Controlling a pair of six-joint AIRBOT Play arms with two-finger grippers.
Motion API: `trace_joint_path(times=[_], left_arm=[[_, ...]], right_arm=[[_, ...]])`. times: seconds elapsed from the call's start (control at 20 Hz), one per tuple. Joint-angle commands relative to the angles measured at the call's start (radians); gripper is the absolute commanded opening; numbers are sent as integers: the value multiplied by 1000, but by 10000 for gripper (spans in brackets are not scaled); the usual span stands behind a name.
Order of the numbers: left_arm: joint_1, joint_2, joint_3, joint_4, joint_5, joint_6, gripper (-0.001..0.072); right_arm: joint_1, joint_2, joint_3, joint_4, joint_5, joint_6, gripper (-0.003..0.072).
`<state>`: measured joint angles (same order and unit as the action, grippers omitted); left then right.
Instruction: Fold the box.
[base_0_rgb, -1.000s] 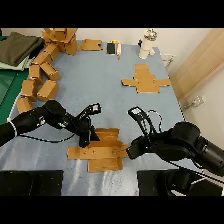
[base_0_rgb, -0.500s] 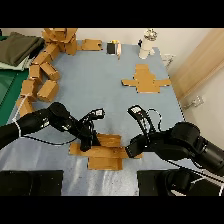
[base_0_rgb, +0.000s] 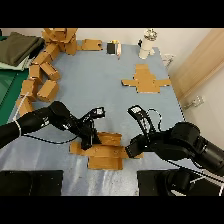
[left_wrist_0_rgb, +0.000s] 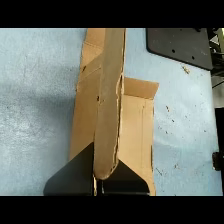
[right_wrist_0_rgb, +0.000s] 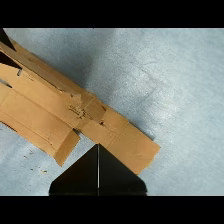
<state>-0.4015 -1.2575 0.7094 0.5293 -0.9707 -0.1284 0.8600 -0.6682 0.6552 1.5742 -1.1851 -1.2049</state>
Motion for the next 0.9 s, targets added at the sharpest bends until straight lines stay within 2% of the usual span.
trace_joint_path(times=[0.0,0.2,0.85], left_arm=[[0,0,5,12,-3,-19,12],[18,1,7,58,-6,-75,12],[25,0,7,58,-1,-82,11]], right_arm=[[1,0,0,0,-1,0,0],[1,0,0,0,-1,-1,0],[1,0,0,-8,-1,-1,0]])
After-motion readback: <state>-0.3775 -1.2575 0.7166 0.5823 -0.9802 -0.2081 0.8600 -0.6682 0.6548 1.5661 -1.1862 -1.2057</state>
